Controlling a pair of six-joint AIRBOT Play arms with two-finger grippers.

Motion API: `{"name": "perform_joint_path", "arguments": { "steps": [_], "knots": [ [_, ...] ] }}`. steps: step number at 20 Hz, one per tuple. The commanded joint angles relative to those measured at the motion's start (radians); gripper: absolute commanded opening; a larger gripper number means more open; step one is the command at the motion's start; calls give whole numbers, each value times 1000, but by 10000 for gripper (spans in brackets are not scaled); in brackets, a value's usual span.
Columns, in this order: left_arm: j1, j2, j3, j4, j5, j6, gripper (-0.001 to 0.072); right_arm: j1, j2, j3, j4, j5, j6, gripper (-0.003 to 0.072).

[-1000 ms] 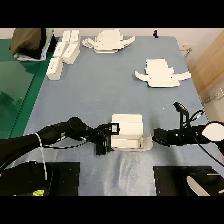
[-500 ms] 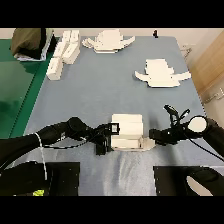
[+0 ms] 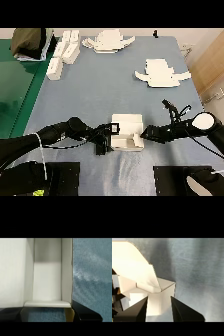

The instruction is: Fold the box.

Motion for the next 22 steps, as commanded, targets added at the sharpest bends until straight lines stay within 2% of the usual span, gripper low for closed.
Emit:
{"name": "perform_joint_path", "arguments": {
  "steps": [1,4,6,8,12,16,19,22],
  "knots": [
    [0,0,1,-1,0,0,512,32,-8,3,6,6,-4,458],
    [0,0,1,-1,0,0,512,81,-28,3,-12,-8,34,459],
    [0,0,1,-1,0,0,512,127,-47,5,-55,-66,89,457],
    [0,0,1,-1,0,0,512,182,-72,24,-168,-105,208,456],
    [0,0,1,-1,0,0,512,331,-155,119,-354,-99,406,439],
    [0,0,1,-1,0,0,512,507,-286,257,-575,11,660,375],
    [0,0,1,-1,0,0,512,610,-379,328,-661,105,798,373],
    [0,0,1,-1,0,0,512,650,-416,342,-679,156,895,371]
  ]
}}
